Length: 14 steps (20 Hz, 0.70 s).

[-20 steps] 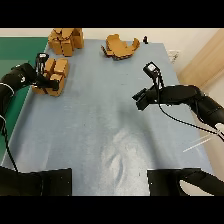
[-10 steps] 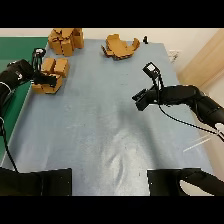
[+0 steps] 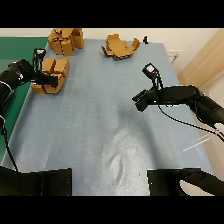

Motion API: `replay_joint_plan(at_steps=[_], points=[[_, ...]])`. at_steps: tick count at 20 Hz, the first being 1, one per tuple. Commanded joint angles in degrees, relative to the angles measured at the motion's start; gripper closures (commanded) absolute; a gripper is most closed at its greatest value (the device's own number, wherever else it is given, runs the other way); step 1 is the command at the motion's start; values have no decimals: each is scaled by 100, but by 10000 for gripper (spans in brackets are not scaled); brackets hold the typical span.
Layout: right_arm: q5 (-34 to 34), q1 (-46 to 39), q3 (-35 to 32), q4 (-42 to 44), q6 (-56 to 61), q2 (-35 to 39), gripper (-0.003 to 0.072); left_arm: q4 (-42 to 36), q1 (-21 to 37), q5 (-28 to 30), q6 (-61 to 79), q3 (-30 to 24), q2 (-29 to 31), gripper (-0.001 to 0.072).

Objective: Fold the box.

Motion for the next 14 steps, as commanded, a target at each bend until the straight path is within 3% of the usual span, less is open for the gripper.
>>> replay_joint_plan(at_steps=[1, 5, 7, 9, 14], points=[[-81, -2, -2, -15, 2, 0, 683, -31, -17, -107, 92, 4, -68, 25], [-116, -4, -2, -61, 0, -2, 683, -57, -28, 229, 13, -63, -24, 25], [-173, -4, -2, -79, 2, 0, 683, -66, -57, 7, -52, 125, 247, 26], [-142, -4, 0, -81, 0, -13, 683, -17, -61, 334, -55, 127, 367, 25], [-162, -4, 0, -116, 0, -24, 683, 7, -96, 157, -192, 149, 444, 25]])
